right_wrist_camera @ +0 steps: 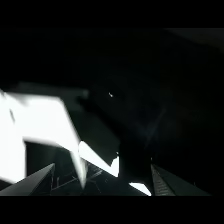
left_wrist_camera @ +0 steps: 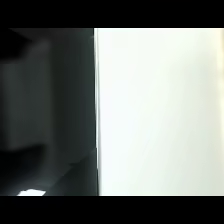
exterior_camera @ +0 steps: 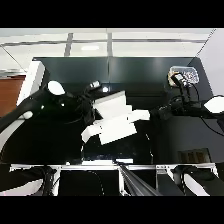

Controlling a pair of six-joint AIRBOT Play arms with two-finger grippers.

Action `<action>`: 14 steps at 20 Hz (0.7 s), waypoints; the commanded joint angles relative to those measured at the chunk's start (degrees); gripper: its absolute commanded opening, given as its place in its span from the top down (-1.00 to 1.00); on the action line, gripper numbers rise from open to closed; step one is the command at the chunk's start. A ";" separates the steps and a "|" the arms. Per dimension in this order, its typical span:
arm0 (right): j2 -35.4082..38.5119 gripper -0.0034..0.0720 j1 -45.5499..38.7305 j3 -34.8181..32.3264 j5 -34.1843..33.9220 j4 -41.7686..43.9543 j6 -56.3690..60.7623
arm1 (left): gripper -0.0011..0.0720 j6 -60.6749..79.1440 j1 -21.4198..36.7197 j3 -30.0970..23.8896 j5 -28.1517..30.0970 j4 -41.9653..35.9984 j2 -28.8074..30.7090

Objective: Fold the box and place the chain.

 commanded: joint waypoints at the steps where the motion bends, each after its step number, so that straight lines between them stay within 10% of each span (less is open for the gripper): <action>1: -0.24 -0.98 0.20 0.42 -0.07 0.85 -3.72 | 0.90 16.09 -3.50 -5.33 9.84 2.36 3.32; 5: -0.59 -0.98 3.67 -0.94 1.01 0.22 -20.87 | 0.90 20.92 -7.54 -5.29 18.99 2.12 0.22; 14: -0.90 -0.98 17.27 -9.81 -6.38 0.22 -36.48 | 0.89 20.96 -7.96 -5.29 19.52 4.26 -2.36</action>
